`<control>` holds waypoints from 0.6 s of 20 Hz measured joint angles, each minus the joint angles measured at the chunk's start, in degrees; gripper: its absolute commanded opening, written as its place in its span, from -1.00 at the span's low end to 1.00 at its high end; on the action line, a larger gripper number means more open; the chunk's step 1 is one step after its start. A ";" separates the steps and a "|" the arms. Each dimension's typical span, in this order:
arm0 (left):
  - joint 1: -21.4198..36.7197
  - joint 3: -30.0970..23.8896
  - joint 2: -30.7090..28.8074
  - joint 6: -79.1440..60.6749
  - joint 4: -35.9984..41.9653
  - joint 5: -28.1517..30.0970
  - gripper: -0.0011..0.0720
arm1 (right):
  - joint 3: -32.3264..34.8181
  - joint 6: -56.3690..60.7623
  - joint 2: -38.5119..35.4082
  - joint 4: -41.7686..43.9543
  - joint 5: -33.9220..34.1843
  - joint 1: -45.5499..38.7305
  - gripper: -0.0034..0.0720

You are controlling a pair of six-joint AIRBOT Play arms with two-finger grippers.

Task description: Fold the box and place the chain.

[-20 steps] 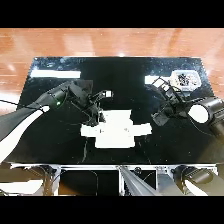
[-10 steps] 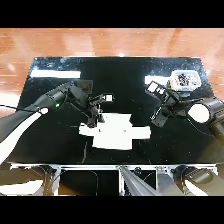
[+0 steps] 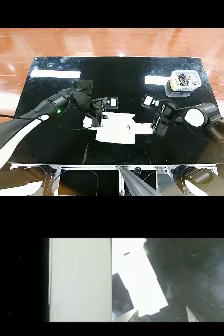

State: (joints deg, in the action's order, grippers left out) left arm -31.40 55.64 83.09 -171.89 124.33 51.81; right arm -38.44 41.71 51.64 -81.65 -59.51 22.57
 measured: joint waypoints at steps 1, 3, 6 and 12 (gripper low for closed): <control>-0.09 -0.31 -0.04 0.00 -0.11 -0.70 -0.92 | 1.11 -1.29 0.02 1.81 0.07 0.00 1.00; -0.15 -0.70 -0.09 -0.02 -0.39 -2.12 -0.92 | 3.41 -4.87 0.00 6.43 0.81 0.00 1.00; 0.07 -0.98 -0.09 -0.17 -0.63 -3.37 -0.92 | 7.91 -16.41 0.26 14.38 4.81 0.07 1.00; 0.87 -1.09 -0.09 0.50 -0.61 -3.15 -0.92 | 13.29 -32.76 1.97 22.71 14.12 5.66 1.00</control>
State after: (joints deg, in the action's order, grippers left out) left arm -30.52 54.54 83.00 -171.39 123.72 48.66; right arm -25.15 8.95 53.60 -58.94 -45.39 28.23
